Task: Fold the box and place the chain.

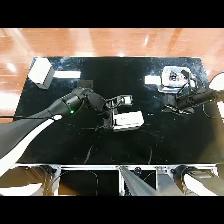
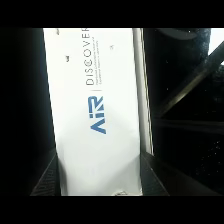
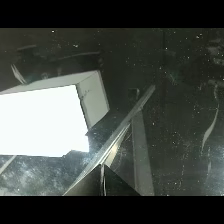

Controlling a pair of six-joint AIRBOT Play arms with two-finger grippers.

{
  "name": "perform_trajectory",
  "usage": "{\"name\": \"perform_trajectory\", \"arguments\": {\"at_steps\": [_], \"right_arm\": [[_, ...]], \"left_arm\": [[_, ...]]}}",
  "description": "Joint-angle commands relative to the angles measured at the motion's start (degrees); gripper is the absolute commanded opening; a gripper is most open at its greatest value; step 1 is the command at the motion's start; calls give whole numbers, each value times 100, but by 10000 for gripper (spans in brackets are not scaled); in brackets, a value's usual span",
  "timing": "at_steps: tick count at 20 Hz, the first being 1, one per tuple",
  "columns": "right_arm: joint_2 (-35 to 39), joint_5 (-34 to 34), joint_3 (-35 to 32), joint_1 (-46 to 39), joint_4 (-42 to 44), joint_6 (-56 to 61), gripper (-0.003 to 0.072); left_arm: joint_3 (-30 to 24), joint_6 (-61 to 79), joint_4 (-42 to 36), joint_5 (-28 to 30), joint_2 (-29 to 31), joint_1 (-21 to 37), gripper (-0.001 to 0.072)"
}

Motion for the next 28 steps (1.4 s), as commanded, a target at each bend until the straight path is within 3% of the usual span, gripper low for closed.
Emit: {"name": "perform_trajectory", "arguments": {"at_steps": [1, 6, 9, 19, 23, 28], "right_arm": [[4, -4, 2, -4, 2, 2, 30], [4, -9, 2, -4, 2, 2, 31], [4, -50, 2, -4, 2, 2, 30], [4, -85, 2, -2, 7, -197, 31], [4, -98, 2, -4, 7, -289, 31], [4, -142, 0, -2, 7, -299, 31]], "left_arm": [[94, -387, 393, 199, 44, 33, 20], [195, -831, 763, 476, 472, 557, 20], [192, -1207, 973, 1064, 671, 1237, 20], [192, -2326, 1445, 2387, 859, 4666, 19], [192, -2579, 2162, 2337, 848, 5622, 19], [393, -2577, 2481, 1314, 831, 6524, 20]]}}
